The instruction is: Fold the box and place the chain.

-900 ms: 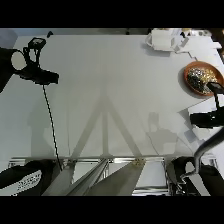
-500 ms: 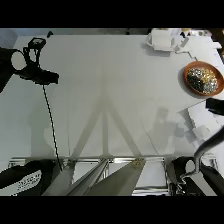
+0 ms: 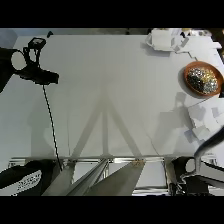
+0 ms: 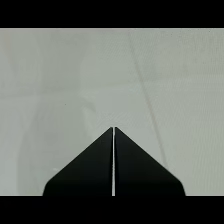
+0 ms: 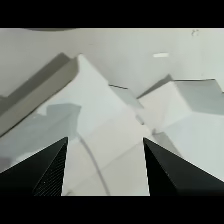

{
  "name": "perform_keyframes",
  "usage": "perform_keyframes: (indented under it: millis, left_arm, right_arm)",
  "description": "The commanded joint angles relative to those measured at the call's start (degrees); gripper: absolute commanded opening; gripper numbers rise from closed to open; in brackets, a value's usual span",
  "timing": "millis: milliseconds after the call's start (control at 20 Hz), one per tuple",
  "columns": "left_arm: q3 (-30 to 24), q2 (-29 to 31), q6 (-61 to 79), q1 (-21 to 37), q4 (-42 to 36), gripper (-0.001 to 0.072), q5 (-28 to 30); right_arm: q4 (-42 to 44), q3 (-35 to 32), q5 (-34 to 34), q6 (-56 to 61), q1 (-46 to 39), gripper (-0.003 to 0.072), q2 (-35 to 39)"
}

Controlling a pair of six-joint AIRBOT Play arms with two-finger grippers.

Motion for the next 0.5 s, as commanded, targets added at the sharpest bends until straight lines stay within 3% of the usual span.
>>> perform_keyframes:
  millis: [0,200,450]
  left_arm:
    - [0.0,0.0,0.0,0.0,0.0,0.0004,0.0]
    - [0.0,0.0,0.0,0.0,0.0,0.0004,0.0]
    - [0.0,0.0,0.0,0.0,0.0,0.0004,0.0]
  right_arm:
    - [-9.8,1.4,0.2,-3.0,-5.6,0.0523,-6.1]
    - [-9.3,1.4,-5.2,-11.1,-13.9,0.0524,-7.8]
    - [-7.4,1.4,-9.1,-22.7,-16.6,0.0525,-11.4]
